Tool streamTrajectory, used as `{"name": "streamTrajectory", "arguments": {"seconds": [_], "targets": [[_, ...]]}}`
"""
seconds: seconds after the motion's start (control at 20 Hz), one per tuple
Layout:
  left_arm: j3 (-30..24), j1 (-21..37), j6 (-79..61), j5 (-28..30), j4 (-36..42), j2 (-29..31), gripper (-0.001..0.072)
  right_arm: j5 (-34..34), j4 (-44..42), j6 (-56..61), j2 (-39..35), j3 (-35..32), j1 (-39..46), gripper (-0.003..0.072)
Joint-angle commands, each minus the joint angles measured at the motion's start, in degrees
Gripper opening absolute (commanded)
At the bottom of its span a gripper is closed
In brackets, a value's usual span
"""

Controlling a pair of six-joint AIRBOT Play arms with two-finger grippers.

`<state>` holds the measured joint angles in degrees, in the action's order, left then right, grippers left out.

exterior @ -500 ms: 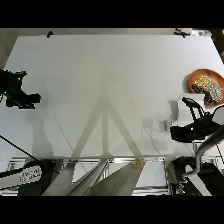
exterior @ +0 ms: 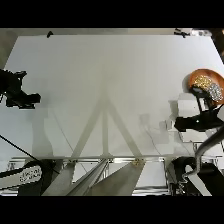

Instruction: Fold the box and place the chain.

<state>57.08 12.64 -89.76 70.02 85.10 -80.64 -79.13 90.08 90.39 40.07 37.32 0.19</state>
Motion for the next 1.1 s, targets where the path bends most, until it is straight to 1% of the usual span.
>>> {"name": "streamTrajectory", "arguments": {"seconds": [0.0, 0.05, 0.1, 0.3, 0.4, 0.6, 0.8, 1.0, 1.05], "targets": [[-0.02, 0.07, -0.02, 0.00, -0.02, 0.00, 0.0013, -1.68, 23.78, 0.22, 1.07, 8.13, 0.59, 0.0540], [-0.02, 0.07, -0.02, 0.00, -0.02, 0.00, 0.0013, -2.56, 28.41, -0.35, 2.08, 9.55, 2.27, 0.0540], [-0.02, 0.07, -0.02, 0.02, -0.02, 0.00, 0.0013, -2.71, 30.47, -1.60, 3.39, 10.29, 5.20, 0.0540], [-0.02, 0.07, -0.02, 0.02, -0.02, 0.00, 0.0013, 1.25, 29.03, -4.15, 11.17, 10.40, 19.32, 0.0540], [-0.02, 0.07, -0.02, 0.00, -0.02, 0.00, 0.0013, 2.32, 26.53, -6.23, 15.41, 10.40, 23.85, 0.0540], [-0.02, 0.07, -0.02, 0.00, -0.02, 0.00, 0.0013, 4.61, 26.40, -9.99, 21.33, 10.40, 26.93, 0.0540], [-0.02, 0.07, -0.02, 0.02, -0.02, 0.00, 0.0013, 6.56, 26.25, -10.84, 25.92, 10.40, 29.46, 0.0531], [-0.02, 0.07, -0.02, 0.02, -0.02, 0.00, 0.0013, 9.53, 22.84, -14.36, 29.86, 10.40, 31.10, 0.0515], [-0.02, 0.07, -0.02, 0.00, -0.02, 0.00, 0.0013, 10.86, 22.77, -14.40, 30.60, 10.40, 31.08, 0.0459]]}}
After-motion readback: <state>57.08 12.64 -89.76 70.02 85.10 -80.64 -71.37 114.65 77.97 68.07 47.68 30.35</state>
